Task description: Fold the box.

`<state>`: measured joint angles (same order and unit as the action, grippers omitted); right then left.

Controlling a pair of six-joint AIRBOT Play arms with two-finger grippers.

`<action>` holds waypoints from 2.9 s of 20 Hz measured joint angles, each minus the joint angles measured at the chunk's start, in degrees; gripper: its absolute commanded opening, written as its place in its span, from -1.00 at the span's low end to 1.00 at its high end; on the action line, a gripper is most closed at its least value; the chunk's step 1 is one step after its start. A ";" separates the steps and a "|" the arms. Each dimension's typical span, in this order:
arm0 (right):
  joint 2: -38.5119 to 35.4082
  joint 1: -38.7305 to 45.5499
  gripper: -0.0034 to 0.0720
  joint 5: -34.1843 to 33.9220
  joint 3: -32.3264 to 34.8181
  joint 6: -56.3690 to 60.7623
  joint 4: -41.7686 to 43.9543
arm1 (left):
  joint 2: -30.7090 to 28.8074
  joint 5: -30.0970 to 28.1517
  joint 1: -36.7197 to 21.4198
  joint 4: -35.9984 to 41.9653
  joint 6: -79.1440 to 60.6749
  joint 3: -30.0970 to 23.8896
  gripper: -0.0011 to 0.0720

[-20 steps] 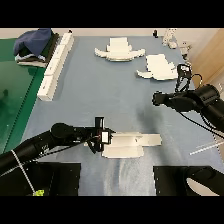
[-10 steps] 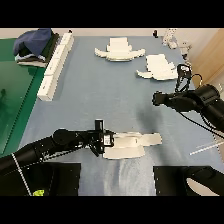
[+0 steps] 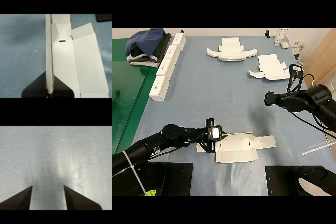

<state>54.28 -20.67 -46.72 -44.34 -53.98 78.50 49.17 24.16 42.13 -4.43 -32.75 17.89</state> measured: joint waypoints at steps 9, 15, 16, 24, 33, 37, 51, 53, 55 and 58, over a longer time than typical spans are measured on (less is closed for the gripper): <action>0.00 0.00 0.67 -0.04 0.00 0.00 1.11 | 3.37 6.49 -1.73 -1.55 0.26 0.11 -0.94; 0.00 0.00 0.65 -1.42 0.00 0.00 2.97 | 3.72 8.48 -1.77 -3.98 3.78 0.70 -0.94; 0.00 0.00 0.65 -1.77 0.00 0.00 3.06 | 3.72 8.59 -1.77 -4.72 4.90 1.11 -0.94; 0.00 0.00 -0.91 -4.22 0.00 -0.11 3.65 | 3.80 8.87 -1.88 -8.87 10.08 3.19 -0.94; -5.11 -4.44 -0.92 -23.17 0.94 -10.67 8.44 | 3.78 8.98 -1.84 -9.27 10.73 3.37 -0.94; -15.13 -14.32 -0.92 -27.74 5.95 -11.85 13.62 | 3.78 8.98 -1.84 -9.29 10.75 3.37 -0.94; -8.94 -51.76 0.94 -7.76 18.56 -37.79 9.92 | 3.78 8.98 -1.84 -9.31 10.78 3.37 -0.94; -7.21 -52.43 0.94 -5.81 18.47 -32.17 4.48 | 3.78 8.98 -1.84 -9.31 10.78 3.37 -0.94; -6.71 -52.89 0.93 -5.03 18.03 -25.77 0.04 | 3.78 8.98 -1.84 -9.31 10.78 3.37 -0.94; -6.80 -54.03 0.89 -5.66 16.72 -16.39 -5.40 | 3.78 8.90 -1.84 -9.29 10.86 3.39 -0.94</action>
<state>47.48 -74.70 -52.38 -27.62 -70.37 73.10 52.95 33.06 40.29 -13.72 -21.89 21.28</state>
